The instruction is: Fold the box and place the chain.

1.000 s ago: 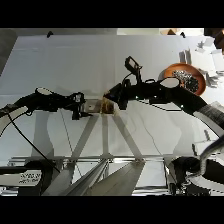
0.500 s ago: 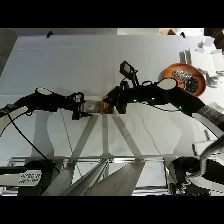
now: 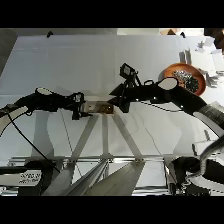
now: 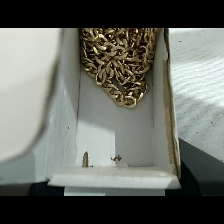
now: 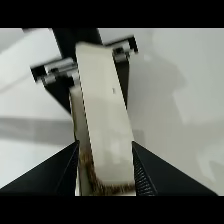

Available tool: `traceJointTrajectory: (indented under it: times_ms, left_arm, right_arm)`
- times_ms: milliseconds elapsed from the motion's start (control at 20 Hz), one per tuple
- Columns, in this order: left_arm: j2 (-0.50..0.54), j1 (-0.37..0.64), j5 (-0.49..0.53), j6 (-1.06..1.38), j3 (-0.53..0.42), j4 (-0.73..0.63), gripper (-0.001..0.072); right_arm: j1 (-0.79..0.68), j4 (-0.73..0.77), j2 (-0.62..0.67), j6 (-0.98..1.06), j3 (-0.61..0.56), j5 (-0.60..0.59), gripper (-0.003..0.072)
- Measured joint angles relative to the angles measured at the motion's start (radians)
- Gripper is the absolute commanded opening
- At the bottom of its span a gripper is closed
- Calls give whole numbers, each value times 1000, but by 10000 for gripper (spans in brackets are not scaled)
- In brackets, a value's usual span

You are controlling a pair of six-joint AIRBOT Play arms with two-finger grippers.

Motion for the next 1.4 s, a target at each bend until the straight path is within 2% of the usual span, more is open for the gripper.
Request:
traceJointTrajectory:
  times_ms: [300,450,550,750,950,1050,1200,1250,1350,1400]
  left_arm:
    - [0,0,0,0,0,0,341]
    - [0,0,0,0,0,0,341]
    - [0,0,0,0,0,0,341]
    - [0,0,0,0,0,0,341]
    - [0,0,0,0,0,0,341]
    - [0,0,0,0,0,0,341]
    - [0,0,0,0,0,0,341]
    - [0,0,0,0,0,0,341]
    - [0,0,0,0,0,0,341]
    - [0,0,0,0,0,0,341]
  right_arm:
    - [-66,-179,-6,-1,-50,81,368]
    - [-74,-224,-51,-5,-72,90,329]
    - [-73,-235,-89,-12,-79,87,328]
    - [-48,-218,-147,-83,-84,57,328]
    - [-20,-151,-171,-164,-85,-29,322]
    - [-11,-122,-176,-211,-84,-50,262]
    - [-3,-93,-179,-246,-84,-64,262]
    - [-2,-82,-179,-254,-84,-64,245]
    - [0,-71,-180,-262,-84,-46,34]
    - [0,-67,-180,-264,-85,-37,11]
